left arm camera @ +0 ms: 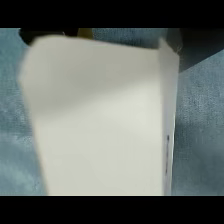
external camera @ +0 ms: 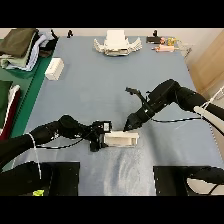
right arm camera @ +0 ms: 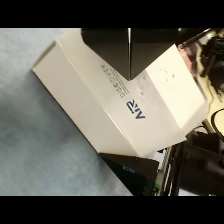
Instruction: Fold the box.
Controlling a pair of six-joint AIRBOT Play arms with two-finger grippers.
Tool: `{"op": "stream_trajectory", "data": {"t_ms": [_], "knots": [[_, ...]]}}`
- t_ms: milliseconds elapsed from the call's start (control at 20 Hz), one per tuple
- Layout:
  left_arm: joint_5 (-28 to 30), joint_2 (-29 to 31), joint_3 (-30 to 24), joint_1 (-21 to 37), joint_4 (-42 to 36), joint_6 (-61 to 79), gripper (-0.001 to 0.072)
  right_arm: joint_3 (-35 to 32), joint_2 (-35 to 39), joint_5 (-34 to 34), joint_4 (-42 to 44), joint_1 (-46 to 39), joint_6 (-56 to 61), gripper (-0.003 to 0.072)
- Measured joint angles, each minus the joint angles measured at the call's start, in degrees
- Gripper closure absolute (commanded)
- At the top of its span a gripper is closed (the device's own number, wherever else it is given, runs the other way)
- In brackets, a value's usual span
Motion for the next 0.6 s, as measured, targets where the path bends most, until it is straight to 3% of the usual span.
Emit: {"op": "stream_trajectory", "data": {"t_ms": [300, 600], "knots": [[0.0, 0.0, 0.0, 0.0, 0.0, 0.0, 0.0238, -2.7, 5.0, 11.8, -6.1, 9.3, -3.8, 0.0681], [0.0, 0.0, 0.0, 0.0, 0.0, 0.0, 0.0238, -11.6, 14.6, 30.6, -15.2, 20.5, -4.8, 0.0681]]}}
